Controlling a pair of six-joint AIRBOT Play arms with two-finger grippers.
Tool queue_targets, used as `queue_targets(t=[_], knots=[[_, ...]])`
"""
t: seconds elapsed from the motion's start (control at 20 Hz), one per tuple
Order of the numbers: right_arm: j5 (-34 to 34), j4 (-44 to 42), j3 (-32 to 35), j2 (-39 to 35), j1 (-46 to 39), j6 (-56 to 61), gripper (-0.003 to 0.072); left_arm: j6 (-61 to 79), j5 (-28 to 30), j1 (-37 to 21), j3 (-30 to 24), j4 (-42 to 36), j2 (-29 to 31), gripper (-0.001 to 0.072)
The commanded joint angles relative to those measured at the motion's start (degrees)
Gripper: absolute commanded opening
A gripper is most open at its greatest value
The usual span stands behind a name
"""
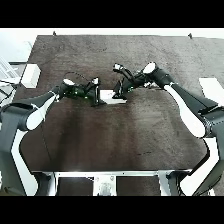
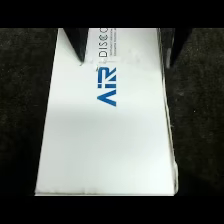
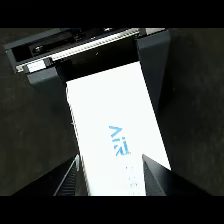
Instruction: Fold the box and place the chain.
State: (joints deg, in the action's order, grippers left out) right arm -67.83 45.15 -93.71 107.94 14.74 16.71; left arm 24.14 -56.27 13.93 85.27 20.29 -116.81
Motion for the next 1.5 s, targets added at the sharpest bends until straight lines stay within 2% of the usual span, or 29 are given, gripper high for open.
queue_targets(t=[0.0,0.1,0.2,0.3,0.35,0.45,0.65,0.75,0.8,0.95,1.15,1.3,1.45], knots=[[0.48,-8.96,-0.74,-0.79,-2.21,-2.23,0.0454,-0.11,0.24,-0.11,-0.02,0.00,0.04,0.0289],[0.28,-9.14,-0.48,-0.74,-2.62,-2.21,0.0376,-0.11,0.26,-0.11,-0.02,0.00,0.04,0.0289],[0.26,-9.16,0.26,-0.72,-2.69,-2.19,0.0175,-0.11,0.26,-0.11,-0.02,0.00,0.04,0.0289],[0.26,-9.14,2.47,-0.55,-2.58,-2.10,0.0050,-0.11,0.24,-0.11,-0.02,0.00,0.04,0.0289],[0.28,-8.96,3.93,-0.35,-2.49,-1.95,0.0019,-0.11,0.26,-0.11,-0.02,0.00,0.04,0.0289],[0.35,-8.41,6.71,0.13,-2.25,-1.36,0.0017,-0.11,0.26,-0.11,-0.02,0.00,0.04,0.0289],[0.61,-1.57,7.17,1.73,-1.36,2.32,0.0015,-0.11,0.24,-0.11,-0.02,0.00,0.04,0.0289],[0.44,-4.02,6.27,1.09,-1.73,1.16,0.0014,-0.09,0.28,-0.11,-0.02,0.00,0.04,0.0289],[0.35,-7.91,6.08,-0.44,-2.25,-1.05,0.0013,-0.11,0.24,-0.11,-0.02,0.00,0.04,0.0289],[0.83,-16.87,6.10,-8.41,-3.41,-4.11,0.0013,-0.11,0.26,-0.11,-0.02,0.00,0.04,0.0289],[0.76,-17.03,7.76,-21.44,-4.74,2.12,0.0012,-0.11,0.24,-0.11,-0.02,0.00,0.04,0.0289],[1.07,-13.14,15.43,-34.38,-6.54,7.63,0.0012,-0.11,-0.20,-0.11,-0.02,0.00,0.04,0.0289],[4.76,-10.58,27.78,-45.92,-8.09,10.25,0.0013,-0.11,-0.17,-0.11,-0.02,0.00,0.04,0.0289]])
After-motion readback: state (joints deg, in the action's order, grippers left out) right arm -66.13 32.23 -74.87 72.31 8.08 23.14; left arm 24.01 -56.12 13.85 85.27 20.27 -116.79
